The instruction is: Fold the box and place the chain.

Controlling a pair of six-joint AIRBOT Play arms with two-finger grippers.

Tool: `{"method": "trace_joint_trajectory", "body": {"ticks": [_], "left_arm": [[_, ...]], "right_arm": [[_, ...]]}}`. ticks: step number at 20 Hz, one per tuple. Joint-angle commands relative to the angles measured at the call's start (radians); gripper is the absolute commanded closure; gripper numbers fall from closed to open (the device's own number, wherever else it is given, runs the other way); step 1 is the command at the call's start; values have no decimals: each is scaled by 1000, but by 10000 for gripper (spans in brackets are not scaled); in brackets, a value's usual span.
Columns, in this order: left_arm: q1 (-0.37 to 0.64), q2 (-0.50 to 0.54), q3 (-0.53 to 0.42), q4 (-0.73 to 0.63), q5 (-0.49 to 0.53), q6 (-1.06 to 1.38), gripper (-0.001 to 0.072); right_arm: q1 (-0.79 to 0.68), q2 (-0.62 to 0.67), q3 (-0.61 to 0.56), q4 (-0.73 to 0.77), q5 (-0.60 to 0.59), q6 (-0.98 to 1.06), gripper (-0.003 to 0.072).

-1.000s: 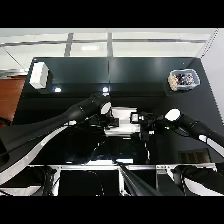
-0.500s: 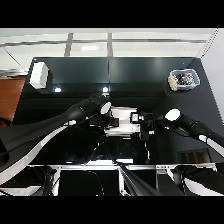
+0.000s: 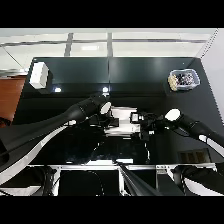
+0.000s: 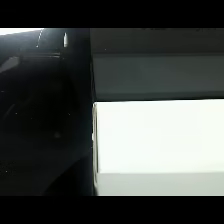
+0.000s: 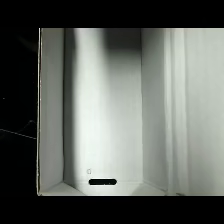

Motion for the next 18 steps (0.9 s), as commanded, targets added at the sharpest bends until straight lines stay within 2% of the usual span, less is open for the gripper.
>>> {"method": "trace_joint_trajectory", "body": {"ticks": [1, 2, 3, 4, 5, 7, 10, 13, 14, 15, 18], "left_arm": [[2, 0, 1, 0, 0, 0, 681], [3, 0, 1, 0, 0, 0, 681], [5, 0, 1, -5, 0, 0, 681], [5, 0, 1, -6, 0, 0, 680], [5, 0, 1, -7, -1, 0, 681], [5, 0, 1, -8, -1, 0, 681], [5, 0, 1, -8, -1, 0, 681], [5, 0, 1, -11, -1, 0, 681], [5, 0, 1, -11, -2, 0, 681], [5, 0, 1, -11, -3, 0, 680], [5, 0, 1, -11, -3, 0, 681]], "right_arm": [[1, 0, 0, 22, 9, 3, 619], [1, 0, 0, 21, 35, 11, 618], [1, 0, 0, 23, 39, 18, 456], [1, 1, 1, 40, 24, 69, 65], [1, 9, 8, 24, 18, 155, -34], [1, 52, 28, -77, 57, 266, -34], [1, 129, 45, -207, 117, 304, -34], [4, 143, 45, -220, 112, 291, -34], [4, 143, 45, -228, 95, 287, 32], [4, 143, 45, -228, 77, 283, 151], [14, 143, 45, -219, 76, 268, 384]]}}
